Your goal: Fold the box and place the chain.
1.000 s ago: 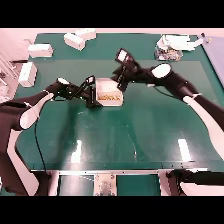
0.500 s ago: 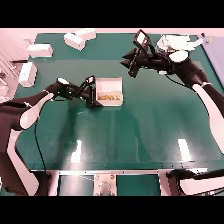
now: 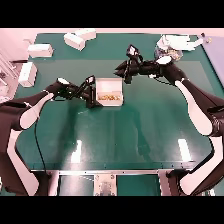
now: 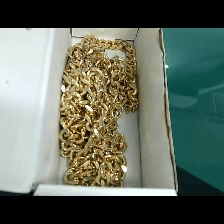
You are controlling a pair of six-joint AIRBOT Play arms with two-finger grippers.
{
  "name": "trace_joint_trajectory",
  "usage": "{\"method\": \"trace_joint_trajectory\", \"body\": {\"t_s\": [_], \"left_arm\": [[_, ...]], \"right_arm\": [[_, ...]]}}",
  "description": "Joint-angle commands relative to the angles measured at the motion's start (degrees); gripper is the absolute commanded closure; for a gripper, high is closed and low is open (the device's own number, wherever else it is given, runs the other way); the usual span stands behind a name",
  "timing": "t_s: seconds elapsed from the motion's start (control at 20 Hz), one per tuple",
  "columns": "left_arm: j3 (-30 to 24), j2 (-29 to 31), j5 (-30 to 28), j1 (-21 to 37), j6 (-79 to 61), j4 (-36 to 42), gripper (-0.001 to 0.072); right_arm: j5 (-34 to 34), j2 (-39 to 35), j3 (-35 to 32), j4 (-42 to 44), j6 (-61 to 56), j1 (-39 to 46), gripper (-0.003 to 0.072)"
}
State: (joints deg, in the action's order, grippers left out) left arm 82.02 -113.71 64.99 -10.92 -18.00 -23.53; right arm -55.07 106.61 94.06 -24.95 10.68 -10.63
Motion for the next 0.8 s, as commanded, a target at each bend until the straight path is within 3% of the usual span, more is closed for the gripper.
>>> {"method": "trace_joint_trajectory", "body": {"t_s": [0.0,0.3,0.75], "left_arm": [[0.0,0.0,0.0,0.0,0.0,0.0,0.0080],[0.0,0.0,0.0,0.0,0.0,0.0,0.0080],[0.0,0.0,0.0,0.0,0.0,0.0,0.0080]], "right_arm": [[-1.2,1.7,0.8,-4.2,0.5,0.1,0.0467],[-13.3,1.6,2.6,-6.0,-0.8,0.0,0.0464],[-19.0,1.6,3.8,-10.7,-3.2,-1.7,0.0463]]}}
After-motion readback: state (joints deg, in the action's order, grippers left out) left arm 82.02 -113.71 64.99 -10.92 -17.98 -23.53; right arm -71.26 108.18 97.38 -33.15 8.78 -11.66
